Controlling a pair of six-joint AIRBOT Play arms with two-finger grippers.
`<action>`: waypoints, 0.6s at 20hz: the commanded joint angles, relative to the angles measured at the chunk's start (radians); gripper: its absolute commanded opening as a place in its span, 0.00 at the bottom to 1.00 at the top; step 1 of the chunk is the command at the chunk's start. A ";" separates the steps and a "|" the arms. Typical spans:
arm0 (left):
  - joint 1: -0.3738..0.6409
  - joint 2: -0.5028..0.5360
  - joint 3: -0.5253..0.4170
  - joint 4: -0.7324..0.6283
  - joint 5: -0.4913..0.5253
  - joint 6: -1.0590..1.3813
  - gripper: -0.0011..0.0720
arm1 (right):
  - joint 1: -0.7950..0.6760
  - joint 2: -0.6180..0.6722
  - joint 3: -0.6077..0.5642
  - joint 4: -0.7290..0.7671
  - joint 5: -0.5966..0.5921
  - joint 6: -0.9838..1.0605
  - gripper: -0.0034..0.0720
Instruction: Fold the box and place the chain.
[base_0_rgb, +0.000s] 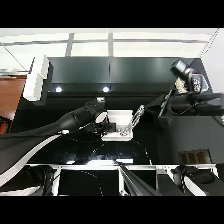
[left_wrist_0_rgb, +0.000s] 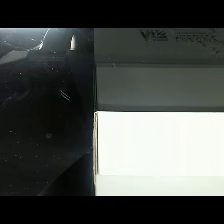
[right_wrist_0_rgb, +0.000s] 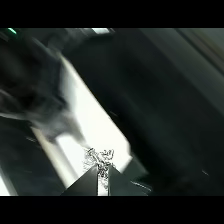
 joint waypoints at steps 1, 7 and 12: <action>0.001 0.000 0.000 0.000 0.000 0.000 0.06 | -0.010 0.007 0.113 0.202 0.126 0.085 0.07; 0.001 0.000 0.000 0.000 0.000 0.000 0.05 | 0.079 -0.019 0.029 0.184 0.020 0.181 0.07; 0.001 0.000 0.000 0.000 0.000 0.000 0.05 | 0.171 -0.047 -0.130 0.157 -0.145 0.260 0.10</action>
